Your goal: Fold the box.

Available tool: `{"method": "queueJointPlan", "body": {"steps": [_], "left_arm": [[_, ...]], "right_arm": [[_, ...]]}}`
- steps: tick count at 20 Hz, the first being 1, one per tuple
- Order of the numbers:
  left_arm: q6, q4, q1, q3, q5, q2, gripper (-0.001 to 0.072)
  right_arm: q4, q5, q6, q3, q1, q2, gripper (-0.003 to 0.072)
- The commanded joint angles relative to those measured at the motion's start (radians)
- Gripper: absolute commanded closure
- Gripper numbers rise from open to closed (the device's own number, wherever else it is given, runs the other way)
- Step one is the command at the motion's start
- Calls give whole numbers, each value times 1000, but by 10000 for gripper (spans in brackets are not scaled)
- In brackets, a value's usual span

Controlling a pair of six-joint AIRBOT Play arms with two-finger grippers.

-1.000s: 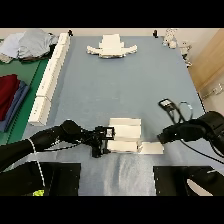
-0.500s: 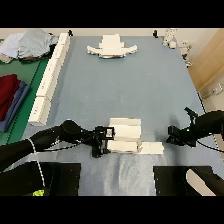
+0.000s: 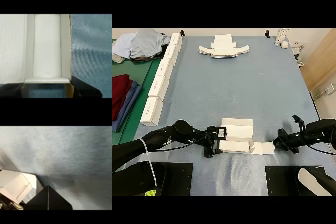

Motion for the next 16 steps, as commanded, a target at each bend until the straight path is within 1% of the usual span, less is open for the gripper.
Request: {"method": "queueJointPlan", "body": {"steps": [1, 6, 12, 15, 16], "left_arm": [[0, 0, 0, 1, 0, 0, 302], [0, 0, 0, 1, 0, 0, 302], [0, 0, 0, 1, 0, 0, 302], [0, 0, 0, 1, 0, 0, 302], [0, 0, 0, 1, 0, 0, 302]], "right_arm": [[63, -2, -21, -28, 5, -3, 687], [85, 79, -17, -60, 88, -3, 687], [181, 76, -48, -59, 182, -3, 687], [258, 43, -100, -44, 226, -2, 684], [264, 31, -99, -32, 241, 0, 606]]}}
